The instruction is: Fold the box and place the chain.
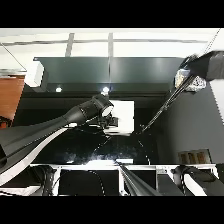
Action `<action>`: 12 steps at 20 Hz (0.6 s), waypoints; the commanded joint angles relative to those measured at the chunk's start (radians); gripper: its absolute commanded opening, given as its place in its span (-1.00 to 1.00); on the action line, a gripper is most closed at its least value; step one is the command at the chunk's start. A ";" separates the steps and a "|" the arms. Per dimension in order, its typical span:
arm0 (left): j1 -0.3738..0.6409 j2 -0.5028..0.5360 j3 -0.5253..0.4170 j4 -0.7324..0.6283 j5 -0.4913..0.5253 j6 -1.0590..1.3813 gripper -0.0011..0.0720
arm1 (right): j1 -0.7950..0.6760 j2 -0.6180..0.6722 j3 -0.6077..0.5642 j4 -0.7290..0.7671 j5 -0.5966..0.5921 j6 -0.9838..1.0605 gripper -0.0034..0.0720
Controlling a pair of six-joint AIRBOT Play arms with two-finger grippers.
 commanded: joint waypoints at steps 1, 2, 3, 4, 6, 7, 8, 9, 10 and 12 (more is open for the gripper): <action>0.000 0.000 0.000 0.000 0.000 0.000 -0.89 | 0.086 0.010 -0.060 0.039 0.083 -0.023 -0.91; 0.001 0.000 0.000 0.000 0.000 0.000 -0.89 | 0.100 0.010 -0.093 0.059 0.091 -0.030 -0.91; 0.001 0.000 0.000 0.000 0.000 0.000 -0.89 | 0.114 0.010 -0.144 0.084 0.098 -0.062 -0.91; 0.001 0.000 0.000 0.000 0.001 0.000 -0.89 | 0.128 0.010 -0.199 0.108 0.088 -0.070 -0.91; 0.001 0.000 0.000 0.000 0.002 0.000 -0.89 | 0.150 0.008 -0.316 0.176 -0.008 -0.092 -0.91; 0.001 0.000 0.000 0.000 0.003 0.000 -0.89 | 0.159 -0.001 -0.362 0.214 -0.069 -0.099 -0.91; 0.001 0.000 0.000 0.000 0.004 0.000 -0.89 | 0.169 -0.016 -0.395 0.253 -0.119 -0.111 -0.90; 0.001 0.000 0.000 0.000 0.004 0.000 -0.89 | 0.180 -0.035 -0.415 0.283 -0.156 -0.122 -0.90; 0.001 0.000 0.000 0.000 0.004 0.000 -0.89 | 0.196 -0.056 -0.425 0.297 -0.190 -0.122 -0.90; 0.001 0.000 0.000 0.000 0.004 0.000 -0.89 | 0.243 -0.109 -0.428 0.311 -0.232 -0.123 -0.90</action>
